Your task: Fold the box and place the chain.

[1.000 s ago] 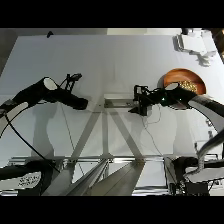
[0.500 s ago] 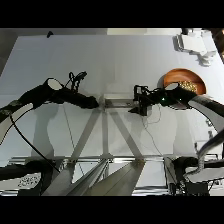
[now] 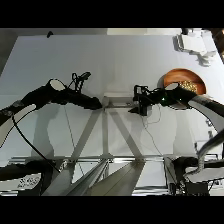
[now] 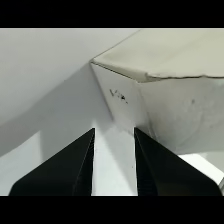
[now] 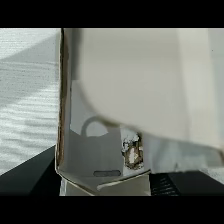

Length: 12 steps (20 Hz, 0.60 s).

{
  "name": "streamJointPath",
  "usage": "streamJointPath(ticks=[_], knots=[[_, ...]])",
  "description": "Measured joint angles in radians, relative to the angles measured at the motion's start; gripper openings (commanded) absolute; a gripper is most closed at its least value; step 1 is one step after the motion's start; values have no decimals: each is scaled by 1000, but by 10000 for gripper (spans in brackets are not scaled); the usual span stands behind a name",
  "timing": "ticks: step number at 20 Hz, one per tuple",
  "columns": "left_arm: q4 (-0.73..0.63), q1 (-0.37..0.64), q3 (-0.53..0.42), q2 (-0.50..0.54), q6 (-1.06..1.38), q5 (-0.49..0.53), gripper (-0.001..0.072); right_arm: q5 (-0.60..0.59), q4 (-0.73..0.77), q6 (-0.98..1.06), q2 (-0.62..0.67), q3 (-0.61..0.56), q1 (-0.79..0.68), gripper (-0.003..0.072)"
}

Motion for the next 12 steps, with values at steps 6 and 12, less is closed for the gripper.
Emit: streamJointPath(ticks=[6, 12], knots=[[-23, -14, 0, 3, 34, 46, 284, 0, 0, 0, 0, 0, 0, 465], [8, -3, 0, 55, 23, 75, 286, 0, 0, 0, 0, 0, 0, 465]])
